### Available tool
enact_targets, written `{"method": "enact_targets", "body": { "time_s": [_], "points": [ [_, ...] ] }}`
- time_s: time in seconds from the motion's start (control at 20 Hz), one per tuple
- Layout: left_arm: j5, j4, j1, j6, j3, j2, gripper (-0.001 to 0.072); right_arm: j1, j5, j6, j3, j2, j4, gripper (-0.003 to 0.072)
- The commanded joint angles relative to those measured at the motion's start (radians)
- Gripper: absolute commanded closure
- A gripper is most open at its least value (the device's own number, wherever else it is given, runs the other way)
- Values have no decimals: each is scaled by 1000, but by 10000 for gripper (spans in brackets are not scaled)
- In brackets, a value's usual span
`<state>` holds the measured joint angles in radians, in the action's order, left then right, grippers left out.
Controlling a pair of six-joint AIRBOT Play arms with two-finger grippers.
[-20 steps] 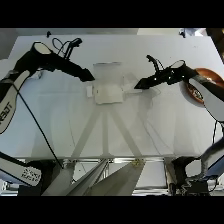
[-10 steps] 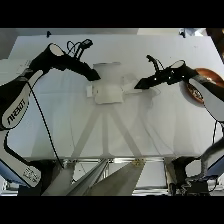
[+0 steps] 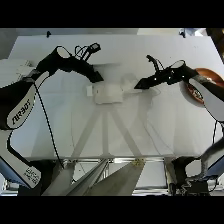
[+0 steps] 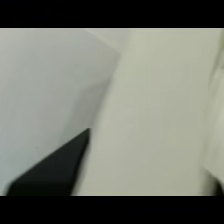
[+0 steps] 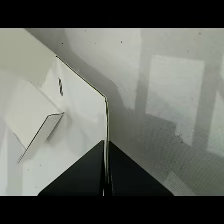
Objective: Fold the box and place the chain.
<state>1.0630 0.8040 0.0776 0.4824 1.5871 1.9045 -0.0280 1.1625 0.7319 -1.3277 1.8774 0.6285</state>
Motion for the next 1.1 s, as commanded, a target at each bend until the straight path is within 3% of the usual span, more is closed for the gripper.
{"method": "enact_targets", "body": {
  "time_s": [0.0,0.05,1.05],
  "points": [
    [-9,-6,5,-35,0,1,595,-1,0,0,0,-1,0,674],
    [-13,-6,5,-37,0,1,694,-1,0,0,0,-1,0,674],
    [-5,-1,5,-39,0,-1,700,-1,0,0,0,-1,0,674]
  ]
}}
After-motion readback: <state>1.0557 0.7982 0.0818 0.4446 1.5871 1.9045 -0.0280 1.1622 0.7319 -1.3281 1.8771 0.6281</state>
